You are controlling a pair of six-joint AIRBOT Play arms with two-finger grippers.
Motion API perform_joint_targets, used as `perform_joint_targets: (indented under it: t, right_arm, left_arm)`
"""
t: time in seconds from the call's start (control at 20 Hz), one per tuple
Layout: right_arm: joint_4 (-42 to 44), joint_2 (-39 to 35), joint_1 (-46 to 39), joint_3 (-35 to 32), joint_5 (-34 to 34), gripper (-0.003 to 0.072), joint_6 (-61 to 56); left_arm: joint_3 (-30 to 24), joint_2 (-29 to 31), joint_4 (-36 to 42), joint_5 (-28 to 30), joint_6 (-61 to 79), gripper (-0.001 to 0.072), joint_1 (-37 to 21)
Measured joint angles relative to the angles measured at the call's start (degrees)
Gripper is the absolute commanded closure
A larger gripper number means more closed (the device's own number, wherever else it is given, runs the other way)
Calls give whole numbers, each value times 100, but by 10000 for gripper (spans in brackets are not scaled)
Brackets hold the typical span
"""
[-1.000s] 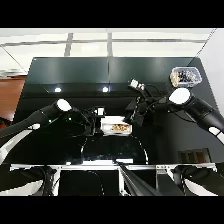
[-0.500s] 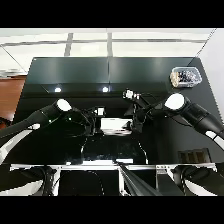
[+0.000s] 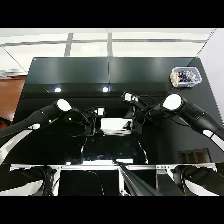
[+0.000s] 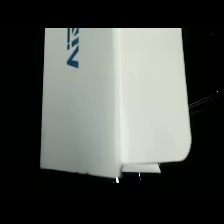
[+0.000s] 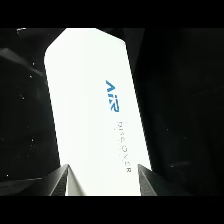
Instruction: Fold the box and place the chain.
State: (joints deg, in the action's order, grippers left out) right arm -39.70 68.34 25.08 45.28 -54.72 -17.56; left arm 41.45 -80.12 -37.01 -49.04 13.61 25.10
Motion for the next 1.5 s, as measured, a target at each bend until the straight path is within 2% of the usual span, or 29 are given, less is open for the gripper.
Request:
perform_joint_targets:
  t: [0.05, 0.1, 0.7, 0.75, 0.8, 1.5]
  right_arm:
    - [-2, 2, 0, 0, -2, 455, 0]
    - [0, 4, 0, 0, 4, 464, 0]
    - [-74, 11, 0, 2, -4, 464, 0]
    - [-92, 11, 2, 2, -11, 457, -9]
    - [-114, 11, 0, 4, -22, 403, -26]
    - [-256, 11, 2, 0, -170, 402, -142]
  left_arm:
    - [0, 0, 0, 0, 0, 243, 0]
    - [0, 0, 0, 0, 0, 243, 0]
    - [0, 0, 0, 0, 2, 243, 0]
    - [0, 0, 0, 0, 0, 242, 0]
    - [0, 0, 0, 2, 0, 242, 0]
    - [0, 0, 0, 0, 0, 242, 0]
